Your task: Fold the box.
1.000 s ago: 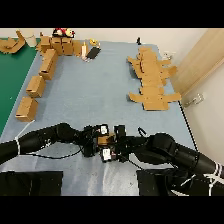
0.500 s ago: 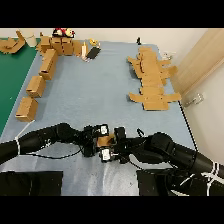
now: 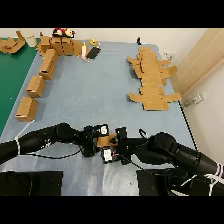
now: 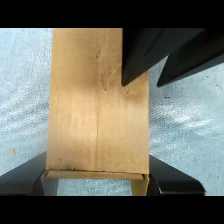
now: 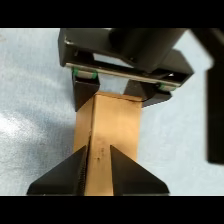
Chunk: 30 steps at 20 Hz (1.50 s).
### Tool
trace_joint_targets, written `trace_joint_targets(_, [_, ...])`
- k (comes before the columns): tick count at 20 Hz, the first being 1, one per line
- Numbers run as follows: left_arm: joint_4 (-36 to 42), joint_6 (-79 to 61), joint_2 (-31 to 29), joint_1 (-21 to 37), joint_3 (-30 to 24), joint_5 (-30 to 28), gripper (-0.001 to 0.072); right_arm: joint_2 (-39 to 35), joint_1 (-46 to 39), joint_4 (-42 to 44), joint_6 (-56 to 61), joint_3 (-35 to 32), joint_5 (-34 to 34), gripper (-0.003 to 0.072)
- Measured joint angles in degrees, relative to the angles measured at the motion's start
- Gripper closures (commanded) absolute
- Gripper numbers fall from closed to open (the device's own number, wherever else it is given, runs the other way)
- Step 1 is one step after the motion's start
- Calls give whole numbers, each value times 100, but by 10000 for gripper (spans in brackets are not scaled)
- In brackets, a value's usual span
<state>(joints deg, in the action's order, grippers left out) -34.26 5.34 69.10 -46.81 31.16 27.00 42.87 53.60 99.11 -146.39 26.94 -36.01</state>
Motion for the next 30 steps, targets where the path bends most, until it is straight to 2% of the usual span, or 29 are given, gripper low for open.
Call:
trace_joint_targets(4, [0, 0, 0, 0, 0, 0, 261, -380, 0, -22, 337, 2, -201, 458])
trace_joint_targets(5, [0, 0, 0, 0, 0, 0, 261, -479, -2, -28, 678, 2, -365, 519])
trace_joint_targets(6, [0, 0, 0, 0, 0, 0, 261, -579, -2, 13, 1231, 2, -601, 683])
trace_joint_targets(9, [0, 0, 0, 0, 0, 0, 261, -798, -2, 621, 3469, -70, -1217, 687])
trace_joint_targets(12, [0, 0, 0, 0, 0, 0, 261, -885, -4, 1495, 4951, -352, -1414, 687])
trace_joint_targets(15, [0, 0, 0, 0, 0, 0, 261, -916, -15, 2243, 5855, -761, -925, 688])
trace_joint_targets(19, [0, 0, 0, 0, 0, 0, 261, -925, -164, 2712, 6822, -1106, 662, 688])
trace_joint_targets(22, [0, 0, 0, 0, 0, 0, 261, -925, -527, 2824, 7152, -1193, 1423, 687])
trace_joint_targets(25, [2, 0, 0, 0, 0, 0, 261, -925, -887, 2857, 7296, -1233, 1550, 687])
trace_joint_targets(30, [0, 0, 0, 0, 0, 0, 261, -925, -1088, 2835, 7377, -1266, 1248, 688])
